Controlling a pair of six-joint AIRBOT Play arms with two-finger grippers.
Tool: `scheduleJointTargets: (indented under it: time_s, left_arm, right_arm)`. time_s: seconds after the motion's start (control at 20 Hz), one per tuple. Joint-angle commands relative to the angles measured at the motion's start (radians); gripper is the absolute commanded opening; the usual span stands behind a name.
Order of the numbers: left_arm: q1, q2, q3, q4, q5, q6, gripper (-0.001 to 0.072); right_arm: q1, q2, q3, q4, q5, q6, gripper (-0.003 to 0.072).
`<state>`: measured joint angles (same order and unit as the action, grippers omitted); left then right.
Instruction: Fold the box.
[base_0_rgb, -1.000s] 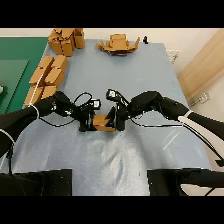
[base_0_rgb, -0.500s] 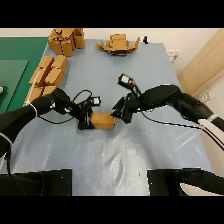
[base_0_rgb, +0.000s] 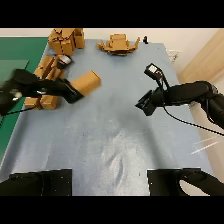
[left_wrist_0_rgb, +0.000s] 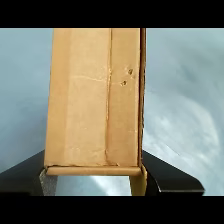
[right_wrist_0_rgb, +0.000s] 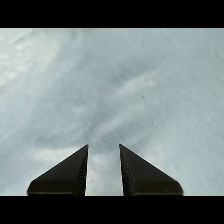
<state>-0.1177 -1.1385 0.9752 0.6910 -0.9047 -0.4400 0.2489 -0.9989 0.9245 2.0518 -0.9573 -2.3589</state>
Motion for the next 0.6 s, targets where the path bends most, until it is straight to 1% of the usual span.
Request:
scheduleJointTargets:
  time_s: [0.0, 0.05, 0.1, 0.15, 0.2, 0.25, 0.4, 0.45, 0.55]
  left_arm:
    - [0.195, 0.202, -0.049, 0.140, 0.052, -0.260, 0.0008]
    - [0.248, 0.262, -0.071, 0.245, 0.034, -0.342, 0.0008]
    - [0.302, 0.319, -0.095, 0.369, -0.011, -0.445, 0.0008]
    - [0.350, 0.360, -0.114, 0.466, -0.080, -0.513, 0.0008]
    - [0.401, 0.398, -0.133, 0.529, -0.159, -0.545, 0.0008]
    - [0.455, 0.433, -0.153, 0.536, -0.209, -0.549, 0.0009]
    - [0.576, 0.541, -0.230, 0.523, -0.231, -0.567, 0.0008]
    - [0.603, 0.573, -0.267, 0.535, -0.247, -0.562, 0.0009]
    - [0.643, 0.622, -0.376, 0.539, -0.277, -0.552, 0.0009]
  right_arm:
    - [-0.067, 0.009, -0.053, -0.031, -0.007, 0.033, 0.0300]
    - [-0.073, 0.009, -0.065, -0.032, -0.003, 0.033, 0.0300]
    - [-0.073, 0.009, -0.070, -0.031, 0.003, 0.033, 0.0300]
    - [-0.073, 0.009, -0.072, -0.027, 0.008, 0.033, 0.0300]
    - [-0.073, 0.009, -0.072, -0.027, 0.019, 0.032, 0.0301]
    - [-0.073, 0.009, -0.072, -0.027, 0.034, 0.032, 0.0300]
    - [-0.073, 0.008, -0.072, -0.028, 0.060, 0.032, 0.0300]
    - [-0.073, 0.007, -0.072, -0.029, 0.060, 0.032, 0.0300]
    - [-0.073, 0.007, -0.072, -0.029, 0.063, 0.029, 0.0300]
